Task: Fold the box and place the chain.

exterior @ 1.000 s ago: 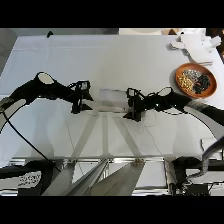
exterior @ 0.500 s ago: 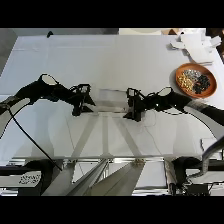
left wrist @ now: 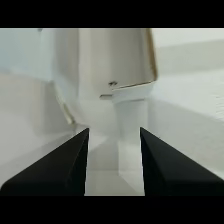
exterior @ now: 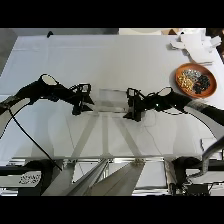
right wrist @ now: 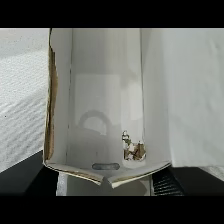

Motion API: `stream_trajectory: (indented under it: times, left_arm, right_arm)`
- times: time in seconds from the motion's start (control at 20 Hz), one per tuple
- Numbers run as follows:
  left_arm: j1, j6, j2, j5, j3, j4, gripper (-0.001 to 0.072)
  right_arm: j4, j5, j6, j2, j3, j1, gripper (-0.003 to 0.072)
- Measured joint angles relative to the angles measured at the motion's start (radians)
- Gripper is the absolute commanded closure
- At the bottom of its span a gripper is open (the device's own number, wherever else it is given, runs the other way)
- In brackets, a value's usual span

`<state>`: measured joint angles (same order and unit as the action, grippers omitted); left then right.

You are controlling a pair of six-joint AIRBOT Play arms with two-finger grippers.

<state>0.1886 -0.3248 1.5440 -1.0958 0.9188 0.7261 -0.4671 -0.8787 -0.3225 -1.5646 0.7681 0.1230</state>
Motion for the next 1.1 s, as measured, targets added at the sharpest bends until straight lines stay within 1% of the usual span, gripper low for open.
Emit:
stream_trajectory:
  times: [0.15,0.25,0.4,0.5,0.55,0.6,0.95,1.05,1.1]
  left_arm:
    - [0.000,0.031,0.000,0.063,0.000,-0.004,0.0360]
    - [0.005,0.030,0.000,0.080,0.000,-0.019,0.0361]
    - [0.019,-0.009,0.001,0.059,0.000,-0.029,0.0366]
    - [0.027,-0.028,0.003,0.030,0.000,-0.031,0.0400]
    - [0.031,-0.036,0.004,0.018,0.000,-0.033,0.0443]
    - [0.032,-0.040,0.005,0.008,0.000,-0.035,0.0454]
    - [0.037,-0.084,0.006,-0.012,0.000,-0.039,0.0459]
    - [0.037,-0.100,0.006,-0.008,0.000,-0.054,0.0515]
    - [0.037,-0.109,0.006,-0.006,0.000,-0.069,0.0515]
  right_arm:
    - [0.000,0.000,0.000,0.000,0.000,0.000,0.0168]
    - [0.000,0.000,0.000,0.000,0.000,0.000,0.0168]
    - [0.000,0.000,0.000,0.000,0.000,0.000,0.0168]
    - [0.000,0.000,0.000,0.000,0.000,0.000,0.0168]
    - [0.000,0.000,0.000,0.000,0.000,0.000,0.0168]
    - [0.000,0.000,0.000,0.000,0.000,0.000,0.0168]
    - [0.000,0.000,0.000,0.000,0.000,0.000,0.0168]
    - [0.000,0.000,0.000,0.000,0.000,0.000,0.0168]
    - [0.000,0.000,0.000,0.000,0.000,0.000,0.0168]
